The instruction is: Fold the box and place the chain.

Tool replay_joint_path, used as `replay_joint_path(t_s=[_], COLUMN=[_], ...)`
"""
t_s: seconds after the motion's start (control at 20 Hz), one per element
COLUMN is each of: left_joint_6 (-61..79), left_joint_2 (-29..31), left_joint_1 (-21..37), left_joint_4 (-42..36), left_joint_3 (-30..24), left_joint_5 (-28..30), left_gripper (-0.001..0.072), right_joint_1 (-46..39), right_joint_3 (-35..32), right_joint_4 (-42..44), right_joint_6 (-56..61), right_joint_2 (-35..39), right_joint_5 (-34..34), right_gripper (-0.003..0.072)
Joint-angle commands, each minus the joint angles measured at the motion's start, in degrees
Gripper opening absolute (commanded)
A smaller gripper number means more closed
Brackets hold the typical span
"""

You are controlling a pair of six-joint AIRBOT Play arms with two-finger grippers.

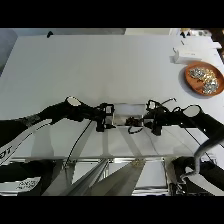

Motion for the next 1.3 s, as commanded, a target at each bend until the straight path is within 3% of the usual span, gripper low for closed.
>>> replay_joint_path(t_s=[0.0, 1.05, 1.25], left_joint_6=[0.00, 0.00, 0.00], left_joint_2=[0.04, 0.04, 0.04], left_joint_1=[0.02, 0.02, 0.02], left_joint_4=[0.00, 0.00, 0.02], left_joint_3=[0.00, 0.00, 0.00], left_joint_5=[0.00, 0.00, 0.00], left_gripper=[0.0252, 0.0252, 0.0252], right_joint_1=[0.22, 4.85, 4.92], right_joint_3=[0.04, 0.02, 0.02], right_joint_4=[-0.37, -3.06, -10.95], right_joint_6=[0.66, 7.56, 14.95], right_joint_2=[-0.46, -1.88, -1.88], right_joint_5=[-0.98, -5.20, -4.74], right_gripper=[0.0331, 0.0319, 0.0122])
